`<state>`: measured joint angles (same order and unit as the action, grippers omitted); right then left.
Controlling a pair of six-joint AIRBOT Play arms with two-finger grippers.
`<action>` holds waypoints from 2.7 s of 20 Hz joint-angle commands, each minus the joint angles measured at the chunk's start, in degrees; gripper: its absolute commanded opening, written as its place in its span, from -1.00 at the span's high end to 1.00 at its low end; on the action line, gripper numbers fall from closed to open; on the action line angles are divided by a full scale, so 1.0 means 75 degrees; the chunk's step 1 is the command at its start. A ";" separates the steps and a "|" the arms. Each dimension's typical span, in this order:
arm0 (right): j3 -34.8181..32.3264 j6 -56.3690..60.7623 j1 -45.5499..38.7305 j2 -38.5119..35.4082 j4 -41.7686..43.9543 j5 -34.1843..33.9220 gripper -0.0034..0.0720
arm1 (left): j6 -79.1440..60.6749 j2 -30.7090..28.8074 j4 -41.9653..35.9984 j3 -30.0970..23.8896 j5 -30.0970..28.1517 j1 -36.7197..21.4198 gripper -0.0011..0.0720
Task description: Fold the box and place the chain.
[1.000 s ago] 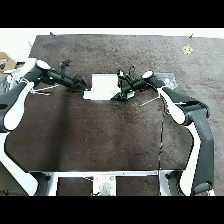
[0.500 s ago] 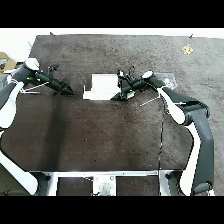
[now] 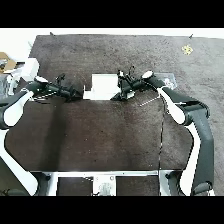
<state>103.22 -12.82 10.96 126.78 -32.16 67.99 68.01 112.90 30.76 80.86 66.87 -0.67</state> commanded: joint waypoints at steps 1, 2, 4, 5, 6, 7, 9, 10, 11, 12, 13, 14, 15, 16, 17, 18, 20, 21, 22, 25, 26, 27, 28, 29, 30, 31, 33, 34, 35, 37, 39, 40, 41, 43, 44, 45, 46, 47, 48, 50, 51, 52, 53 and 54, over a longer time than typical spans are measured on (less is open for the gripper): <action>-0.0003 0.0003 0.0006 0.0006 0.0000 0.0000 -0.25 | -0.0160 0.0076 -0.0367 -0.0058 -0.0335 0.0128 0.95; -0.0003 0.0003 0.0006 0.0006 0.0000 0.0000 -0.25 | -0.0251 0.0076 -0.0466 -0.0044 -0.0277 0.0128 0.95; -0.0003 0.0003 0.0006 0.0006 0.0000 0.0000 -0.25 | -0.0280 0.0041 -0.0627 -0.0003 -0.0201 0.0128 0.95; -0.0003 0.0003 0.0006 0.0006 0.0000 0.0000 -0.25 | -0.0280 0.0015 -0.0796 -0.0003 -0.0187 0.0128 0.94; -0.0003 0.0003 0.0006 0.0006 0.0000 0.0000 -0.25 | -0.0303 0.0009 -0.0985 -0.0003 -0.0125 0.0128 0.94; -0.0003 0.0003 0.0006 0.0006 0.0000 0.0000 -0.25 | -0.0347 0.0009 -0.1169 -0.0003 -0.0047 0.0128 0.93; -0.0003 0.0003 0.0006 0.0006 0.0000 0.0000 -0.25 | -0.0527 0.0009 -0.1533 -0.0003 0.0137 0.0131 0.08; -0.0003 0.0003 0.0006 0.0006 0.0000 0.0000 -0.25 | -0.0560 0.0009 -0.1661 -0.0003 0.0201 0.0131 0.08; -0.0003 0.0003 0.0006 0.0006 0.0000 0.0000 -0.25 | -0.0562 0.0009 -0.1757 -0.0003 0.0248 0.0128 0.08; -0.0003 0.0003 0.0006 0.0006 0.0000 0.0003 -0.25 | -0.0562 0.0009 -0.1769 -0.0003 0.0306 0.0131 0.08; -0.0003 0.0003 0.0006 0.0006 0.0000 0.0000 -0.25 | -0.0568 0.0009 -0.1769 -0.0003 0.0385 0.0131 0.08; -0.0003 0.0003 0.0006 0.0006 0.0000 0.0000 -0.25 | -0.0574 0.0009 -0.1769 -0.0003 0.0434 0.0140 0.19; -0.0003 0.0003 0.0006 0.0006 0.0000 0.0000 -0.25 | -0.0595 0.0009 -0.1760 0.0017 0.0443 0.0157 0.19; -0.0003 0.0003 0.0006 0.0006 0.0000 0.0000 -0.25 | -0.0592 0.0009 -0.1696 0.0090 0.0434 0.0204 0.18; -0.0003 0.0003 0.0006 0.0006 0.0000 0.0003 -0.25 | -0.0592 0.0012 -0.1673 0.0195 0.0434 0.0242 0.19; -0.0003 0.0003 0.0006 0.0006 0.0000 0.0000 -0.25 | -0.0589 0.0009 -0.1620 0.0315 0.0425 0.0309 0.18; -0.0003 0.0003 0.0006 0.0006 0.0000 0.0000 -0.25 | -0.0388 0.0009 -0.1329 0.0615 0.0379 0.0469 0.18; -0.0003 0.0003 0.0006 0.0006 0.0000 0.0000 -0.25 | -0.0192 0.0012 -0.1093 0.0746 0.0356 0.0551 0.18; -0.0003 0.0003 0.0006 0.0006 0.0000 0.0000 -0.25 | 0.0032 0.0012 -0.0804 0.0866 0.0335 0.0650 0.18; -0.0003 0.0003 0.0006 0.0006 0.0000 0.0000 -0.25 | 0.0420 0.0012 -0.0300 0.1221 0.0370 0.0807 0.18; -0.0003 0.0003 0.0006 0.0006 0.0000 0.0000 -0.25 | 0.0603 0.0012 -0.0169 0.1376 0.0402 0.0863 0.18; -0.0003 0.0003 0.0006 0.0006 0.0000 0.0000 -0.25 | 0.0839 0.0012 0.0041 0.1533 0.0440 0.0921 0.18; -0.0003 0.0003 0.0006 0.0006 0.0000 0.0003 -0.25 | 0.1081 0.0012 0.0289 0.1676 0.0487 0.0976 0.18; -0.0003 0.0003 0.0006 0.0006 0.0000 0.0003 -0.25 | 0.1343 0.0012 0.0592 0.1807 0.0519 0.1058 0.18; -0.0003 0.0003 0.0006 0.0006 0.0000 0.0000 -0.25 | 0.1606 0.0012 0.0898 0.1932 0.0525 0.1148 0.18; -0.0003 0.0003 0.0006 0.0006 0.0000 0.0000 -0.25 | 0.1856 0.0012 0.1221 0.2063 0.0539 0.1209 0.18; -0.0003 0.0003 0.0006 0.0006 0.0000 0.0000 -0.25 | 0.2285 0.0012 0.1877 0.2358 0.0565 0.1355 0.18; -0.0003 0.0003 0.0006 0.0006 0.0000 0.0000 -0.25 | 0.2425 0.0012 0.2168 0.2498 0.0568 0.1425 0.18; -0.0003 0.0003 0.0006 0.0006 0.0000 0.0000 -0.25 | 0.2582 0.0012 0.2413 0.2605 0.0568 0.1478 0.18; -0.0003 0.0003 0.0006 0.0006 0.0000 0.0000 -0.25 | 0.2908 0.0012 0.2841 0.2786 0.0557 0.1591 0.18; -0.0003 0.0003 0.0006 0.0006 0.0000 0.0000 -0.25 | 0.3191 0.0020 0.3185 0.2920 0.0542 0.1708 0.18; -0.0003 0.0003 0.0006 0.0006 0.0000 0.0000 -0.25 | 0.3369 0.0023 0.3343 0.2975 0.0536 0.1775 0.18; -0.0003 0.0003 0.0006 0.0006 0.0000 0.0000 -0.25 | 0.3503 0.0029 0.3529 0.3042 0.0536 0.1871 0.18; -0.0003 0.0003 0.0006 0.0006 0.0000 0.0000 -0.25 | 0.3786 0.0035 0.3914 0.3168 0.0487 0.2046 0.18; -0.0003 0.0003 0.0006 0.0006 0.0000 0.0003 -0.25 | 0.3952 0.0044 0.4095 0.3226 0.0487 0.2122 0.18; -0.0003 0.0003 0.0006 0.0006 0.0000 0.0000 -0.25 | 0.4097 0.0044 0.4226 0.3261 0.0481 0.2189 0.18; -0.0003 0.0003 0.0006 0.0006 0.0000 0.0000 -0.25 | 0.4202 0.0047 0.4415 0.3302 0.0487 0.2264 0.18; -0.0003 0.0003 0.0006 0.0006 0.0000 0.0000 -0.25 | 0.4345 0.0050 0.4567 0.3334 0.0481 0.2340 0.18; -0.0003 0.0003 0.0006 0.0006 0.0000 0.0000 -0.25 | 0.4438 0.0052 0.4727 0.3360 0.0469 0.2425 0.18; -0.0003 0.0003 0.0006 0.0006 0.0000 0.0000 -0.25 | 0.4683 0.0067 0.5103 0.3456 0.0481 0.2553 0.18; -0.0003 0.0003 0.0006 0.0006 0.0000 0.0000 -0.25 | 0.4756 0.0076 0.5196 0.3500 0.0484 0.2608 0.18; -0.0003 0.0003 0.0006 0.0006 0.0000 0.0003 -0.25 | 0.4771 0.0076 0.5275 0.3535 0.0481 0.2655 0.18; -0.0003 0.0003 0.0006 0.0006 0.0000 0.0000 -0.25 | 0.4864 0.0076 0.5406 0.3570 0.0490 0.2707 0.18; -0.0003 0.0003 0.0006 0.0006 0.0000 0.0000 -0.25 | 0.4995 0.0076 0.5683 0.3596 0.0519 0.2806 0.18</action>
<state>103.22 -12.80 10.96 126.78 -32.16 67.99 102.85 113.45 68.86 107.07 70.57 18.98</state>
